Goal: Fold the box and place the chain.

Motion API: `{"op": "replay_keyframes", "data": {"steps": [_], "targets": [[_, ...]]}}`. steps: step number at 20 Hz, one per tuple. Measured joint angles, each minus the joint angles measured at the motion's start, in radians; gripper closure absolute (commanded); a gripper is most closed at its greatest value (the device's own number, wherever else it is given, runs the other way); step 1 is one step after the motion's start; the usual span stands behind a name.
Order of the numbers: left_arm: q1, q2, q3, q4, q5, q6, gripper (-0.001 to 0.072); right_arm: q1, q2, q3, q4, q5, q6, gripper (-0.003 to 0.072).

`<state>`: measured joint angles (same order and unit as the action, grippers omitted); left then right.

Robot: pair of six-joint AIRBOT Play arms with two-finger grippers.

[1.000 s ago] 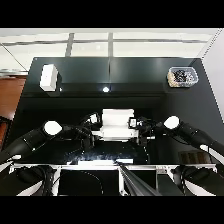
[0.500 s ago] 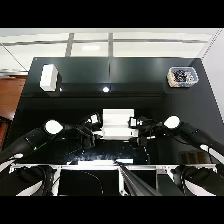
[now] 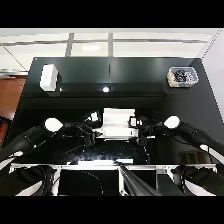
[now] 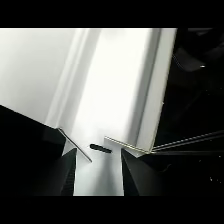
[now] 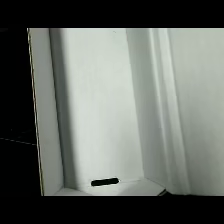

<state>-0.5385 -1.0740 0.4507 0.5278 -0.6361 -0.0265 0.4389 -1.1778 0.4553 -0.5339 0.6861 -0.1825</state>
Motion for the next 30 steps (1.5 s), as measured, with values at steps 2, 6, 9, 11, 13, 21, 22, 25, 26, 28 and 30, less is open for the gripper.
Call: {"op": "replay_keyframes", "data": {"steps": [2, 6, 9, 11, 13, 21, 22, 25, 26, 28, 30], "targets": [[0.002, -0.001, 0.003, 0.003, -0.013, -0.003, 0.0380, 0.000, 0.000, 0.000, -0.001, 0.001, 0.000, 0.0290], [0.000, -0.012, 0.006, 0.003, -0.054, -0.007, 0.0477, 0.000, 0.000, 0.000, -0.003, 0.003, -0.003, 0.0289], [-0.013, -0.035, 0.007, -0.036, -0.056, -0.006, 0.0478, 0.000, 0.000, 0.000, -0.004, 0.003, -0.003, 0.0289], [-0.032, -0.058, 0.007, -0.069, -0.045, -0.002, 0.0479, 0.000, 0.000, 0.000, -0.004, 0.003, -0.003, 0.0289], [-0.055, -0.077, 0.007, -0.095, -0.019, 0.007, 0.0479, 0.000, 0.000, 0.000, -0.003, 0.003, -0.003, 0.0289], [-0.100, -0.098, 0.007, -0.122, 0.054, 0.025, 0.0409, 0.000, 0.000, 0.000, -0.001, 0.002, -0.001, 0.0289], [-0.101, -0.099, 0.007, -0.123, 0.057, 0.030, 0.0326, 0.000, 0.000, 0.000, -0.001, 0.002, -0.001, 0.0289], [-0.103, -0.100, 0.008, -0.125, 0.062, 0.031, 0.0295, 0.000, 0.000, 0.000, -0.002, 0.002, -0.002, 0.0289], [-0.104, -0.100, 0.008, -0.123, 0.067, 0.030, 0.0327, 0.000, 0.000, 0.000, -0.002, 0.002, -0.002, 0.0289], [-0.104, -0.100, 0.008, -0.120, 0.075, 0.027, 0.0431, 0.000, 0.000, 0.000, -0.001, 0.001, -0.001, 0.0289], [-0.104, -0.100, 0.008, -0.117, 0.075, 0.027, 0.0385, 0.000, 0.000, 0.000, 0.000, 0.000, 0.000, 0.0289]]}}
